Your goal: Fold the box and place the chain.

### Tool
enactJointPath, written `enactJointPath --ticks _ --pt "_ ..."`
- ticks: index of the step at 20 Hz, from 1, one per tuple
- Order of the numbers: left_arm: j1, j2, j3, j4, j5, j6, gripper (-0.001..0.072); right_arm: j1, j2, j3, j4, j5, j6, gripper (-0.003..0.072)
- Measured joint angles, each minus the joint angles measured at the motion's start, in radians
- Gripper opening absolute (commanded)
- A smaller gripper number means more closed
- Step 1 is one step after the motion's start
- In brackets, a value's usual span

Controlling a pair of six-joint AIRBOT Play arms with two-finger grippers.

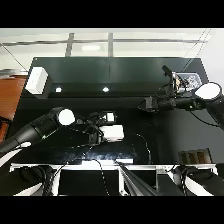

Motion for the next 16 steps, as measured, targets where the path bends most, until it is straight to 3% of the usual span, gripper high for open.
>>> enactJointPath --ticks 16 --pt "-0.06 -0.082 0.0 0.026 0.099 -0.181 0.0696 0.0 0.0 0.0 -0.001 -0.021 0.0 0.002"
